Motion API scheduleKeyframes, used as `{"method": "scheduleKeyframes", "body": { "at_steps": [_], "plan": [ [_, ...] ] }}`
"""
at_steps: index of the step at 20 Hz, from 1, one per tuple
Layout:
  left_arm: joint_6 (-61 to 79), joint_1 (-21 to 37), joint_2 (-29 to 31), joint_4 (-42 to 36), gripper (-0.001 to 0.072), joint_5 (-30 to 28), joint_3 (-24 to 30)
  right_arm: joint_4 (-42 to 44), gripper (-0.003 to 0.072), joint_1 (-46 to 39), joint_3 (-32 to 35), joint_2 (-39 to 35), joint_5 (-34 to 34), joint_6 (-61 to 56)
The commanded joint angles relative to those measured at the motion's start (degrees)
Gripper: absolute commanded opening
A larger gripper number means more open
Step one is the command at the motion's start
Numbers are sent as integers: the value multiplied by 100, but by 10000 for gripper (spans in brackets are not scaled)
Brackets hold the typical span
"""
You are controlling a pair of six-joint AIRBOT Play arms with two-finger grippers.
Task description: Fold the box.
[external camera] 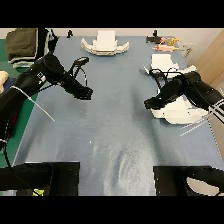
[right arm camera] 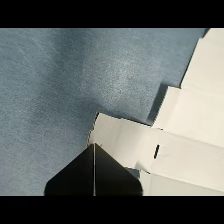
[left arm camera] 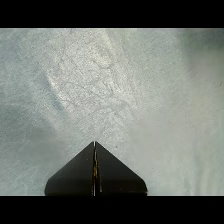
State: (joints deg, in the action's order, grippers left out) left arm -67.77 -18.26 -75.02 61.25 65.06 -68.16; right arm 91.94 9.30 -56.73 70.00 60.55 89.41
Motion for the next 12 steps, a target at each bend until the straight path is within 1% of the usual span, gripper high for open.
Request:
{"method": "scheduleKeyframes", "body": {
  "at_steps": [1,6,8,12],
  "plan": [
    [2,2,-4,2,14,-4,2,2,1,0,2,4,-2,0],
    [2,2,-4,2,14,-15,2,2,1,0,2,4,-4,-2],
    [2,2,-4,0,14,-229,2,-17,1,0,0,4,-13,0],
    [2,2,-7,2,14,-317,2,-11,1,0,2,7,-306,0]
  ]
}}
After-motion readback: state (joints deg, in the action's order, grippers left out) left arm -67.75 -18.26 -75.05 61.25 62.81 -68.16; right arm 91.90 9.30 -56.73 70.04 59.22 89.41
